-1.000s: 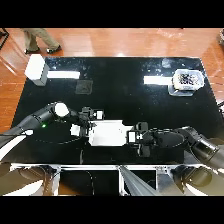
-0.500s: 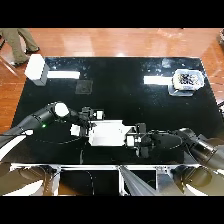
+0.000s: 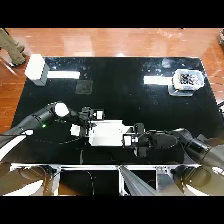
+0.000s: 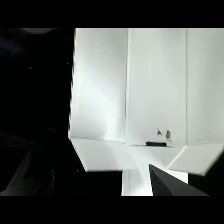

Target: Fold the box and place the chain.

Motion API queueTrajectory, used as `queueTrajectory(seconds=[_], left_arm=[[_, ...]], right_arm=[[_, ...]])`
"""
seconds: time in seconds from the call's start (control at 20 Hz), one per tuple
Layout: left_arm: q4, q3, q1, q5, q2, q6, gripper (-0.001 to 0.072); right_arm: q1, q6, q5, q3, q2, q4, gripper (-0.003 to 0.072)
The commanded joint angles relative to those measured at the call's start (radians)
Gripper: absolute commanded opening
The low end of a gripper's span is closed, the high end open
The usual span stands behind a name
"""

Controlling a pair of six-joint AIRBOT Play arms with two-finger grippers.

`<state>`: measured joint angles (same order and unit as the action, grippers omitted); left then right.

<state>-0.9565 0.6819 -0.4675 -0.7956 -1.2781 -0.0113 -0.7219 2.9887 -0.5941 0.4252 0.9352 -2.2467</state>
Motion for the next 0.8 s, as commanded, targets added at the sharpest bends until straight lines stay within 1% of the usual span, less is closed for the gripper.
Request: queueTrajectory(seconds=[0.0, 0.25, 0.4, 0.6, 0.75], left_arm=[[0.001, 0.0, 0.0, -0.003, 0.0, -0.001, 0.002], [0.005, 0.0, 0.0, -0.023, 0.0, -0.004, 0.002], [0.005, 0.0, 0.0, -0.023, 0.0, -0.004, 0.002], [0.005, 0.0, 0.0, -0.023, 0.0, -0.005, 0.002], [0.005, 0.0, 0.0, -0.024, 0.0, -0.02, 0.002]], right_arm=[[-0.035, 0.0, 0.096, -0.001, 0.044, 0.0, 0.07], [-0.034, 0.0, 0.163, 0.0, 0.09, -0.01, 0.07], [-0.037, 0.0, 0.169, 0.0, 0.093, -0.032, 0.0699], [-0.082, 0.0, 0.178, 0.0, 0.107, -0.077, 0.0693], [-0.089, -0.004, 0.21, 0.0, 0.107, -0.081, 0.0693]])
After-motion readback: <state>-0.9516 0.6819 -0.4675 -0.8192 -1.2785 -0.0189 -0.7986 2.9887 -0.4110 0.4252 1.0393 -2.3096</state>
